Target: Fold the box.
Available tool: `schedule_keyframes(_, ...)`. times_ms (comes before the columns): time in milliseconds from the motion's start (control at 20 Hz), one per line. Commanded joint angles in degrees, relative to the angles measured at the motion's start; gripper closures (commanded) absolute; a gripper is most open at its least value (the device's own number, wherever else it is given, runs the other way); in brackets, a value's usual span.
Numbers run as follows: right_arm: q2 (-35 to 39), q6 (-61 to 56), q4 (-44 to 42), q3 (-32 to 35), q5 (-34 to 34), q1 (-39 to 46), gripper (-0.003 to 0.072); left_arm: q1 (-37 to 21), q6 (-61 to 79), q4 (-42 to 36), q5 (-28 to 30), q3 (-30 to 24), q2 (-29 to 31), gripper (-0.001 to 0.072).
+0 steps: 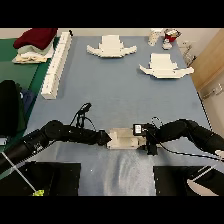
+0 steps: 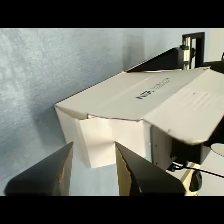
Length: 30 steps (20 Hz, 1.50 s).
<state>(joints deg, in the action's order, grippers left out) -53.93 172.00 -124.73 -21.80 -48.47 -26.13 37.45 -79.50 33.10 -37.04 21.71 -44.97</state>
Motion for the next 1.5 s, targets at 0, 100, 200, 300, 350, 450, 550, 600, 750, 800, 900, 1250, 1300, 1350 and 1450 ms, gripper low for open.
schedule_keyframes(0, -0.02, 0.0, -0.02, -0.02, 0.0, 0.0, 0.0244, 2.86, -7.76, 6.67, 0.7, 3.72, -3.21, 0.0307)
schedule_keyframes(100, -0.02, 0.0, -0.02, -0.02, 0.0, 0.0, 0.0244, 6.88, -19.02, 16.81, 0.66, 7.17, -6.69, 0.0307)
schedule_keyframes(200, -0.02, 0.0, -0.02, -0.02, 0.0, 0.0, 0.0244, 11.19, -28.74, 24.79, 0.42, 10.75, -10.29, 0.0308)
schedule_keyframes(300, -0.02, 0.0, 0.0, -0.02, 0.0, 0.0, 0.0244, 14.71, -36.81, 31.12, -1.25, 14.4, -13.79, 0.0308)
schedule_keyframes(350, -0.02, 0.0, 0.0, -0.02, 0.0, 0.0, 0.0244, 16.15, -41.07, 34.42, -3.08, 16.26, -15.58, 0.0308)
schedule_keyframes(450, -0.02, 0.0, 0.0, -0.02, 0.0, 0.0, 0.0244, 18.45, -48.63, 39.6, -7.08, 19.37, -18.4, 0.0308)
schedule_keyframes(550, -0.02, 0.0, -0.02, -0.02, 0.0, 0.0, 0.0244, 20.52, -54.86, 44.33, -11.08, 22.36, -20.96, 0.0308)
schedule_keyframes(600, -0.02, 0.0, 0.0, -0.02, 0.0, 0.0, 0.0244, 21.49, -57.7, 46.88, -12.59, 23.82, -22.03, 0.0308)
schedule_keyframes(750, -0.02, 0.0, -0.02, -0.02, 0.0, 0.0, 0.0244, 23.32, -62.62, 52.13, -16.13, 27.3, -24.76, 0.0367)
schedule_keyframes(800, -0.02, 0.0, -0.02, -0.02, 0.0, 0.0, 0.0244, 23.67, -62.69, 52.48, -16.74, 28.24, -25.66, 0.0366)
schedule_keyframes(900, -0.02, 0.0, -0.02, -0.02, 0.0, 0.0, 0.0244, 24.13, -63.04, 52.7, -17.55, 29.86, -27.36, 0.0367)
schedule_keyframes(1250, -0.02, 0.0, 0.0, -0.02, 0.0, 0.0, 0.0244, 25.86, -67.54, 54.25, -20.52, 32.24, -31.43, 0.0367)
schedule_keyframes(1300, -0.02, 0.0, 0.0, -0.02, 0.0, 0.0, 0.0244, 26.12, -68.37, 54.45, -20.52, 32.28, -31.56, 0.0368)
schedule_keyframes(1350, -0.02, 0.0, 0.0, -0.02, 0.0, 0.0, 0.0244, 26.16, -68.94, 54.64, -20.57, 32.28, -31.63, 0.0525)
schedule_keyframes(1450, -0.02, 0.0, -0.02, -0.02, 0.0, 0.0, 0.0244, 26.53, -68.59, 54.75, -20.37, 32.33, -31.63, 0.0694)
